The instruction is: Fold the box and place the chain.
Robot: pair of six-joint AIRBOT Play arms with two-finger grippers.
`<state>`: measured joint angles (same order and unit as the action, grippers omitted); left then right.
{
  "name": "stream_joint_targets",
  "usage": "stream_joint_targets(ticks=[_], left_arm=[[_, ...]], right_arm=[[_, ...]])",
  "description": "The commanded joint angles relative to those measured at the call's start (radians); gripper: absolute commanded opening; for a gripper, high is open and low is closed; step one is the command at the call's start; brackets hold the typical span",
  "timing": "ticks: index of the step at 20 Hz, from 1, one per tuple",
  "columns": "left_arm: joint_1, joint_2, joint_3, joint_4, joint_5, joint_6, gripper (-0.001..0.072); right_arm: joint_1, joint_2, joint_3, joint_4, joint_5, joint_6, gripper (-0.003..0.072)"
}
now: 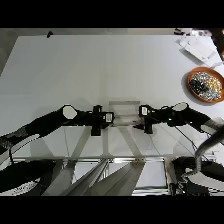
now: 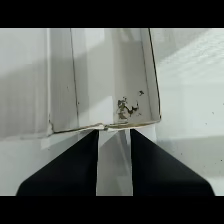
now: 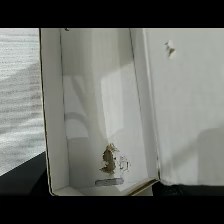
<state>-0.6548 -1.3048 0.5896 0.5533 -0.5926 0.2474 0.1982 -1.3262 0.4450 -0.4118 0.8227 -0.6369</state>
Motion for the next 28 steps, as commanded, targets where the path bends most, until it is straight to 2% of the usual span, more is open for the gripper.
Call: stream_joint_targets(ticks=[1,5,6,7,15,18,20,21,25,26,27,28], left_arm=[[-0.029,-0.015,0.014,-0.007,0.046,-0.001,0.0205],[-0.064,-0.031,0.019,-0.022,0.101,-0.001,0.0174],[-0.069,-0.031,0.019,-0.022,0.106,-0.001,0.0086],[-0.071,-0.031,0.019,-0.022,0.107,-0.001,0.0055],[-0.105,-0.048,0.019,-0.068,0.122,0.000,0.0054],[-0.115,-0.069,0.019,-0.075,0.126,0.000,0.0164],[-0.119,-0.078,0.019,-0.075,0.129,-0.001,0.0321],[-0.120,-0.079,0.019,-0.075,0.134,-0.001,0.0349],[-0.120,-0.078,0.019,-0.075,0.141,-0.001,0.0351],[-0.120,-0.076,0.019,-0.075,0.140,-0.010,0.0329],[-0.120,-0.068,0.019,-0.074,0.126,-0.057,0.0239],[-0.113,-0.050,0.019,-0.069,0.105,-0.129,0.0119]], right_arm=[[0.000,0.000,0.000,0.000,0.000,0.000,0.0413],[0.000,0.000,0.000,0.000,0.000,0.000,0.0413],[0.000,0.000,0.000,0.000,0.000,0.000,0.0413],[0.000,0.000,0.000,0.000,0.000,0.000,0.0413],[0.000,0.000,0.000,0.000,0.000,0.000,0.0413],[0.000,0.000,0.000,0.000,0.000,0.000,0.0413],[0.000,0.000,0.000,0.000,0.000,0.000,0.0413],[0.000,0.000,0.000,0.000,0.000,0.000,0.0413],[0.000,0.000,0.000,0.000,0.000,0.000,0.0413],[0.000,0.000,0.000,0.000,0.000,0.000,0.0413],[0.000,0.000,0.000,0.000,0.000,0.000,0.0413],[0.000,0.000,0.000,0.000,0.000,0.000,0.0413]])
